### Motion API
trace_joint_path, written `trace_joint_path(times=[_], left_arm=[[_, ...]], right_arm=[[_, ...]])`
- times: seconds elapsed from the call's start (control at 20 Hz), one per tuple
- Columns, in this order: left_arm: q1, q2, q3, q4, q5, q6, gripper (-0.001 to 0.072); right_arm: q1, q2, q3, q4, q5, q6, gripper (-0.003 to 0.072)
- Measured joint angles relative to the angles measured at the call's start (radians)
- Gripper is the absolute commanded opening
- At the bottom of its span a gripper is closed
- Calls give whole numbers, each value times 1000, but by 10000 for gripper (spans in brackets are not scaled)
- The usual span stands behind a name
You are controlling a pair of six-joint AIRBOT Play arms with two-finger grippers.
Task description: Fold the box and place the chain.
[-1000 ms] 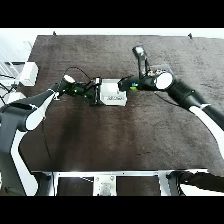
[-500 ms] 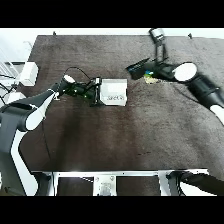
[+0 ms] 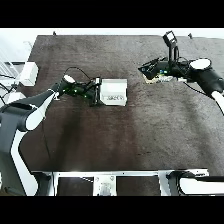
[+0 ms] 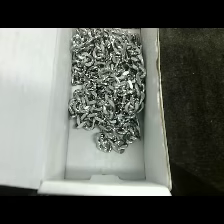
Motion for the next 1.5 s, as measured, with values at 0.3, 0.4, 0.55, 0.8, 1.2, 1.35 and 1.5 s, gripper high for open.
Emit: trace_joint_path(times=[0.3,0.4,0.55,0.8,1.2,1.35,1.5], left_arm=[[0,0,0,0,0,0,299],[0,0,0,0,0,0,299],[0,0,0,0,0,0,299],[0,0,0,0,0,0,299],[0,0,0,0,0,0,299],[0,0,0,0,0,0,299],[0,0,0,0,0,0,298]], right_arm=[[16,-203,136,63,110,-151,365],[28,-245,171,68,134,-171,365],[49,-277,201,43,178,-185,363],[101,-293,220,-77,260,-177,366],[156,-296,281,-135,405,-153,367],[169,-301,285,-143,417,-151,387],[182,-304,286,-145,424,-150,423]])
